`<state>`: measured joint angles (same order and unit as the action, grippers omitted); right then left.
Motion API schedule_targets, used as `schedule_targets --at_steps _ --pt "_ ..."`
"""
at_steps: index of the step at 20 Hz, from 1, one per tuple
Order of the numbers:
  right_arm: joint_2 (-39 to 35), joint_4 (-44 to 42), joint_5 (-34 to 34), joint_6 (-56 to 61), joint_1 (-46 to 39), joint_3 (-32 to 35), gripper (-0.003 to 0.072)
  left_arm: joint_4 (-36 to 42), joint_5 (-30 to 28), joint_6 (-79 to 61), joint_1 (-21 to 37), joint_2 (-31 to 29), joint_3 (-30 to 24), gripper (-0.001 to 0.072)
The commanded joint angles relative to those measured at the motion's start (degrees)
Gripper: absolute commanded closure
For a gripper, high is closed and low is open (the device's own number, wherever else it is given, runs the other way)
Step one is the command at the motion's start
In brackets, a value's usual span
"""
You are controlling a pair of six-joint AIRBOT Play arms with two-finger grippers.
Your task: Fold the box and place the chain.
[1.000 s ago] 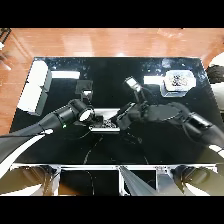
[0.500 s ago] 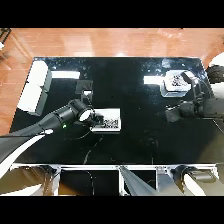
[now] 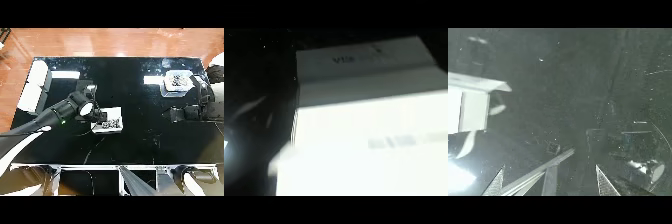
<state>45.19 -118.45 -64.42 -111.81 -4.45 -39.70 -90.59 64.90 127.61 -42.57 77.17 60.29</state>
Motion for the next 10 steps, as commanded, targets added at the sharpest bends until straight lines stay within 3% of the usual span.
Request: schedule_targets --at_steps 1,3,5,7,10 --pt "-0.1 -2.0 -0.3 0.3 -0.2 0.1 -0.0016 -0.1 10.1 -10.6 -0.3 -6.0 3.2 0.0192" --pt "-0.1 -3.3 0.2 -0.2 -0.1 0.1 -0.0016 1.1 17.4 -18.2 -0.3 -13.6 2.7 0.0193" --pt "-0.1 -4.6 0.2 -1.9 0.0 0.1 -0.0016 -4.2 23.0 -19.9 0.2 -23.5 0.4 0.0193" --pt "0.2 -4.6 1.5 -4.8 3.7 -0.1 -0.0017 -8.0 23.4 -18.3 5.1 -33.4 -4.5 0.0192" --pt "6.2 -4.0 3.8 -5.3 12.4 -6.7 -0.0017 2.6 18.6 -20.3 19.1 -39.6 -11.5 0.0191"
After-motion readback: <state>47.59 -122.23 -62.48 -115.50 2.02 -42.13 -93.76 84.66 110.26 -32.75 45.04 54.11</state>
